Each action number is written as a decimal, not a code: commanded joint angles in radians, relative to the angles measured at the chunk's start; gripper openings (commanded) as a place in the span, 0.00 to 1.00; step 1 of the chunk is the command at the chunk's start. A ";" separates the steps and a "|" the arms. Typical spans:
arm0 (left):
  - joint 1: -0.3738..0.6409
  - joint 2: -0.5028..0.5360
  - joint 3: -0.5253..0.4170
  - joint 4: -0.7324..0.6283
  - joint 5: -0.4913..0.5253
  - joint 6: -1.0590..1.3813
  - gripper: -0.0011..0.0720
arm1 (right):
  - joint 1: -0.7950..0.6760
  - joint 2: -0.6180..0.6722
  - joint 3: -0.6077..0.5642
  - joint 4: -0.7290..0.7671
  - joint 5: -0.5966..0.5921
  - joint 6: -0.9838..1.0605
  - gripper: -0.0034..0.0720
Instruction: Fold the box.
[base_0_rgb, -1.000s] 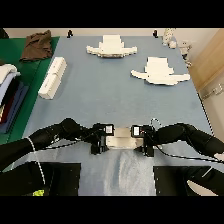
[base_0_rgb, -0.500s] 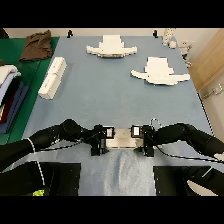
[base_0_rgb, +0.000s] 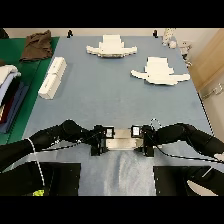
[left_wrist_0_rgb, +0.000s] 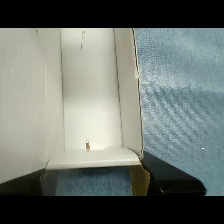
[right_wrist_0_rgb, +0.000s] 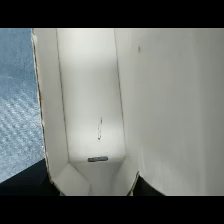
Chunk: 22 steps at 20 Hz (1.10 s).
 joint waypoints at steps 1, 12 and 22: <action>-0.001 -0.011 0.002 -0.001 0.003 -0.001 0.90 | 0.000 0.001 0.000 0.000 0.000 0.000 0.73; -0.001 -0.011 0.002 -0.037 0.023 0.000 0.81 | 0.000 0.001 0.000 0.000 0.000 0.000 0.73; 0.000 -0.011 0.002 -0.037 0.021 0.000 0.65 | 0.000 0.001 0.000 0.000 0.000 0.000 0.73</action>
